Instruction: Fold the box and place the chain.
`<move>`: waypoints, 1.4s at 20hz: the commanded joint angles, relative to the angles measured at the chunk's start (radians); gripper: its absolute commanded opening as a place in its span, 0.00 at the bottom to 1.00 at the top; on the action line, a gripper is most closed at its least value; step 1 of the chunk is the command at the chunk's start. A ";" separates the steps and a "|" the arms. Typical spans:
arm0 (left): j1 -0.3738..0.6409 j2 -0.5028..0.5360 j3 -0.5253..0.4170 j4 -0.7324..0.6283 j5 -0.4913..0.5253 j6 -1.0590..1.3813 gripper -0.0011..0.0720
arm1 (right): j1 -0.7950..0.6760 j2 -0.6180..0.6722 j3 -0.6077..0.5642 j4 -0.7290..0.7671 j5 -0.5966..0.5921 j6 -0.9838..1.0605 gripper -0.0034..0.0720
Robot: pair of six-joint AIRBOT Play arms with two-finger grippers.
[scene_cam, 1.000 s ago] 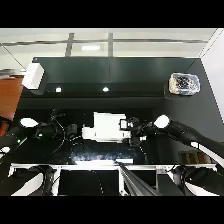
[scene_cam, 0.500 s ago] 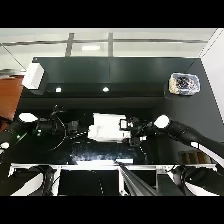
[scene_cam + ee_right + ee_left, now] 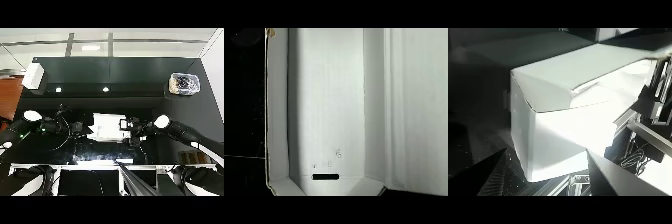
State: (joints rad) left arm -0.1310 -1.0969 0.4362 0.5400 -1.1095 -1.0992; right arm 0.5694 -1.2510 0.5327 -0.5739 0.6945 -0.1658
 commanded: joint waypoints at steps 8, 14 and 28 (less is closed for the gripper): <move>-0.114 0.000 0.074 0.002 0.051 -0.052 0.75 | 0.000 -0.001 0.001 0.000 0.000 0.000 0.31; -0.164 0.000 0.103 0.037 0.071 -0.122 0.70 | 0.000 -0.001 0.001 0.000 0.000 0.000 0.31; -0.291 0.000 0.159 0.247 0.154 -0.288 0.70 | 0.000 -0.001 0.001 0.000 0.000 0.000 0.31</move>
State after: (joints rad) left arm -0.3897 -1.0969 0.5880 0.7376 -0.9783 -1.3376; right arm 0.5694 -1.2510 0.5327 -0.5739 0.6945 -0.1658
